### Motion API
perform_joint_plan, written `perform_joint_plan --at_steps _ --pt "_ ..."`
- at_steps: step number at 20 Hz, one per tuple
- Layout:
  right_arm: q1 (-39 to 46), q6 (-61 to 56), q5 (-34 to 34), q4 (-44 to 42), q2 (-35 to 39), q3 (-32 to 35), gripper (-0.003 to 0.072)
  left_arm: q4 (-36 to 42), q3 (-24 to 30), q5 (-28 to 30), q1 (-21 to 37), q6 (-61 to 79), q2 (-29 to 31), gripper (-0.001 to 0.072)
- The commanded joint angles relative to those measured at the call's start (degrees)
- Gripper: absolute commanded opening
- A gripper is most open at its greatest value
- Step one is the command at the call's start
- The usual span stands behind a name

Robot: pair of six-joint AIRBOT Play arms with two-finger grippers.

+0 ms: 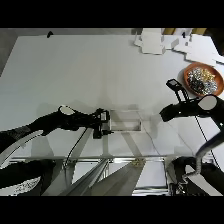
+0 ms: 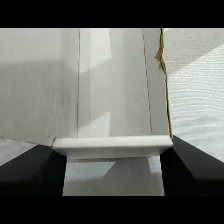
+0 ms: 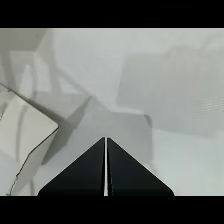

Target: Fold the box and place the chain.

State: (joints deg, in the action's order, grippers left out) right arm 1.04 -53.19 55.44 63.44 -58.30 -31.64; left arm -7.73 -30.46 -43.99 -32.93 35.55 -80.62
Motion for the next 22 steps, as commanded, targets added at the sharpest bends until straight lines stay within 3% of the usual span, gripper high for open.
perform_joint_plan --at_steps 1,10,15,19,22 --pt "-0.1 -6.6 2.7 -4.1 -5.0 1.4 0.0025 0.0 0.0 0.0 0.0 0.0 0.0 0.0255" --pt "-1.5 -6.3 1.1 -16.4 -5.7 8.1 0.0024 0.0 0.0 0.0 0.0 0.0 0.0 0.0255" --pt "-1.5 -3.5 2.3 -21.9 0.9 8.1 0.0037 0.0 0.0 0.0 0.0 0.0 0.0 0.0255" --pt "-1.8 -3.5 4.3 -24.3 2.3 8.1 0.026 0.0 0.0 0.0 0.0 0.0 0.0 0.0255" --pt "-4.5 -3.5 4.3 -24.9 2.3 8.1 0.0282 0.0 0.0 0.0 0.0 0.0 0.0 0.0255"
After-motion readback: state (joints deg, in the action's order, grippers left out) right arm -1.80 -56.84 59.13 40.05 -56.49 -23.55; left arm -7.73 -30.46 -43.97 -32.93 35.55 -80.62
